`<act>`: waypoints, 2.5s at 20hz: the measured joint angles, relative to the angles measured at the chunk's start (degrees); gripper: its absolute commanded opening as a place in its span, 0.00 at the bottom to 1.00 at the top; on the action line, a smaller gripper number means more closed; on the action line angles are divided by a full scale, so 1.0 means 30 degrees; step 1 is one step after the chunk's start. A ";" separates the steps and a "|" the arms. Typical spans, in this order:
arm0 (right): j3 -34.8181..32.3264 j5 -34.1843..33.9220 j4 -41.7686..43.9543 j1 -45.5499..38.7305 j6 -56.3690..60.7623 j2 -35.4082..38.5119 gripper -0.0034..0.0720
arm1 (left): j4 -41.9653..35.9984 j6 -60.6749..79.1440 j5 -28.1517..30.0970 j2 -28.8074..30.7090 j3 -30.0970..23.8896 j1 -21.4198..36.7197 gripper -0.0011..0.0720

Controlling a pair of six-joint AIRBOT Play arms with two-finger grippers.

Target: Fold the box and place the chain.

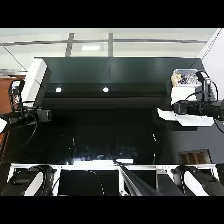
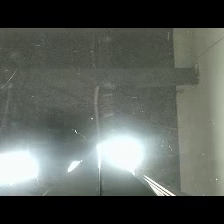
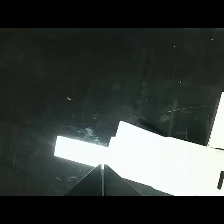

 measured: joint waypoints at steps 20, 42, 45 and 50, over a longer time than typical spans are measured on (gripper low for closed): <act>-0.0007 -0.3840 0.1625 0.0000 0.0000 -0.0007 0.44 | -0.1188 -0.0066 0.6710 -0.0204 -0.0153 0.0000 0.06; 1.3391 0.5785 -0.2732 -1.5074 0.1829 -1.4972 0.99 | -0.0925 0.0117 0.3993 -0.1523 -0.0182 -0.0036 0.99; 1.3712 0.7053 -0.2943 -1.4484 0.0517 -1.5664 0.75 | -0.0831 0.0204 0.3526 -0.1523 -0.0189 -0.0036 0.99; 1.3865 0.7657 -0.3410 -1.3187 -0.0903 -1.6007 0.07 | -0.0780 0.0277 0.3133 -0.1523 -0.0189 -0.0036 0.99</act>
